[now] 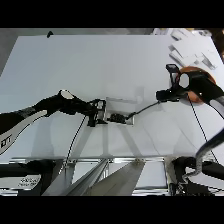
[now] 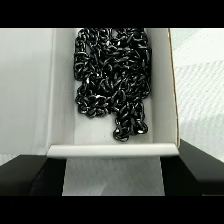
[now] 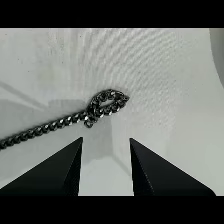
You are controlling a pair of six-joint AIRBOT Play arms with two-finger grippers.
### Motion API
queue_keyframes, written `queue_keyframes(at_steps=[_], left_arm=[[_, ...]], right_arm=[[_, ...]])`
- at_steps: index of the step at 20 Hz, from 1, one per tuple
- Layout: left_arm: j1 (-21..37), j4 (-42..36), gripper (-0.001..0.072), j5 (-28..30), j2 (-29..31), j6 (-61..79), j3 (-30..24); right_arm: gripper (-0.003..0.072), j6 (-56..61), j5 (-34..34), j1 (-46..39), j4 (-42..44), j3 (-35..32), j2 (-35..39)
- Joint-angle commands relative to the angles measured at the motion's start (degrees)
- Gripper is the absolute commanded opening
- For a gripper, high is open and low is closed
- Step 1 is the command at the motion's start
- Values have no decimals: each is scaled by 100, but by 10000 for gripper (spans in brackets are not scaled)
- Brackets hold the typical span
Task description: Fold the box and place the chain.
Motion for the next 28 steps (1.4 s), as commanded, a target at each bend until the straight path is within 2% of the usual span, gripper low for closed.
queue_keyframes(at_steps=[1, 8, 11, 12, 13, 14, 21, 24, 28], left_arm=[[4, 0, 33, 2, 0, 2, 4], [4, 0, 33, 0, 0, 2, 4], [4, 0, 33, 2, 0, 2, 4], [4, 2, 33, 0, 0, 2, 4], [4, 0, 33, 2, 0, 2, 4], [4, 2, 33, 2, 0, 2, 4], [4, 2, 33, 2, 0, 2, 4], [4, 0, 33, 2, 0, 2, 4], [4, 0, 33, 2, 0, 2, 4]], right_arm=[[294, -28, -243, -13, 44, 7, -278], [287, -26, -348, -13, 44, 7, -590], [155, -26, -348, -13, 44, 7, -662], [154, -39, -348, -13, 42, 7, -667], [105, -186, -317, -13, 44, 7, -640], [14, -358, -205, -13, 39, 7, -555], [15, -870, 588, 120, 442, 7, 1056], [14, -1305, 949, 308, 1464, 7, 1836], [15, -2236, 1025, 315, 3858, 7, 2573]])
